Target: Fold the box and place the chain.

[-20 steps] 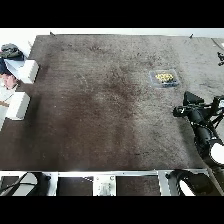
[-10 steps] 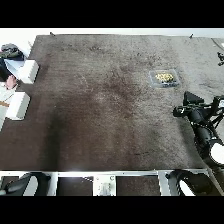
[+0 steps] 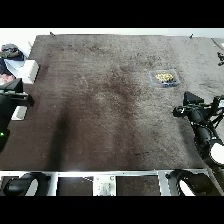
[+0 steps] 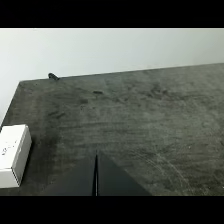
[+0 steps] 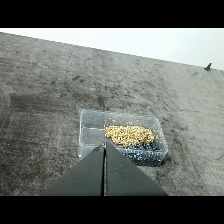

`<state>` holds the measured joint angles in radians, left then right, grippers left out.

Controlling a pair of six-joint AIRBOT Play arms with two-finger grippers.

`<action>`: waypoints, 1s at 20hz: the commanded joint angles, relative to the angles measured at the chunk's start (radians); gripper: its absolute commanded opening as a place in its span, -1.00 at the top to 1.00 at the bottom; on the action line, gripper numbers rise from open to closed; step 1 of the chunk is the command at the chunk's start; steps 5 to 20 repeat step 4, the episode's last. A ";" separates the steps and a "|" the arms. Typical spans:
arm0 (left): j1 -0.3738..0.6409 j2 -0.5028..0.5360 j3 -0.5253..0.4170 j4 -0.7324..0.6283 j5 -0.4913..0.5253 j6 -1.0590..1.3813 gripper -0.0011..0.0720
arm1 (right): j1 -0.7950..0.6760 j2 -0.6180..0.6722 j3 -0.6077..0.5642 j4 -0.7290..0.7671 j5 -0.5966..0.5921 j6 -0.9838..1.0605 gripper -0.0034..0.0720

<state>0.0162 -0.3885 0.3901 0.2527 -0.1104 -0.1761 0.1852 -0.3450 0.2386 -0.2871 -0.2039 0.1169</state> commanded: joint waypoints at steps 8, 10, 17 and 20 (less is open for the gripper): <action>-0.023 0.013 -0.029 0.001 0.018 0.001 0.94 | 0.000 0.000 0.000 0.000 0.000 0.000 0.88; -0.023 0.013 -0.029 0.001 0.018 0.001 0.94 | 0.000 0.000 0.000 0.000 0.000 0.000 0.88; -0.023 0.013 -0.029 0.001 0.018 0.001 0.94 | 0.000 0.000 0.000 0.000 0.000 0.000 0.88; -0.023 0.013 -0.029 0.001 0.018 0.001 0.94 | 0.000 0.000 0.000 0.000 0.000 0.000 0.88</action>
